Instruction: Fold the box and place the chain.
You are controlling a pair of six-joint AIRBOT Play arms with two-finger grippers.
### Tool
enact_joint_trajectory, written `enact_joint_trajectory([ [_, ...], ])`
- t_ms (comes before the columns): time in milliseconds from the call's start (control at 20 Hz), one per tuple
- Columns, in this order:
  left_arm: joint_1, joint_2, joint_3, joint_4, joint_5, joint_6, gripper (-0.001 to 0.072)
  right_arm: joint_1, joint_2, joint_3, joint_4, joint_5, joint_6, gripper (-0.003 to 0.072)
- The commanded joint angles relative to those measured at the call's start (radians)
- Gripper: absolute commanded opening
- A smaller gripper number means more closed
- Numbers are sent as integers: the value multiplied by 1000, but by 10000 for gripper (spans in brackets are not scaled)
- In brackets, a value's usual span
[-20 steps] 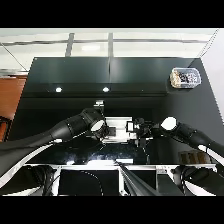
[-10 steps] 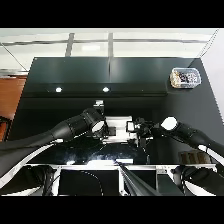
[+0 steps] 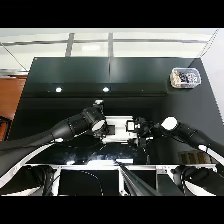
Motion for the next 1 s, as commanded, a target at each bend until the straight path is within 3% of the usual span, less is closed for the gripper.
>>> enact_joint_trajectory([
  [0, 2, 0, 1, 1, 7, 15, 25, 1, -1, -1, -2, 2, -4, 366],
  [50, 2, 1, 1, 1, 2, 34, 25, 1, 0, -1, -1, 2, -1, 367],
  [100, 5, 1, 1, 5, -11, 48, 25, 1, 1, 0, -1, 3, 21, 423],
  [150, 7, 1, 1, 6, -21, 48, 25, 1, 8, 0, -1, 3, 62, 627],
  [500, 14, 3, 1, 34, -18, 60, 25, 1, 171, 9, -217, 126, 187, 631],
  [650, 14, 2, 1, 33, -18, 60, 26, 1, 185, 9, -221, 122, 187, 630],
  [850, 14, 2, 1, 33, -16, 60, 26, 1, 185, 9, -196, 113, 187, 624],
  [900, 14, 2, 1, 30, -16, 60, 26, 1, 185, 9, -175, 109, 180, 580],
  [950, 14, 2, 1, 30, -16, 60, 26, 1, 183, 9, -153, 99, 180, 344],
])
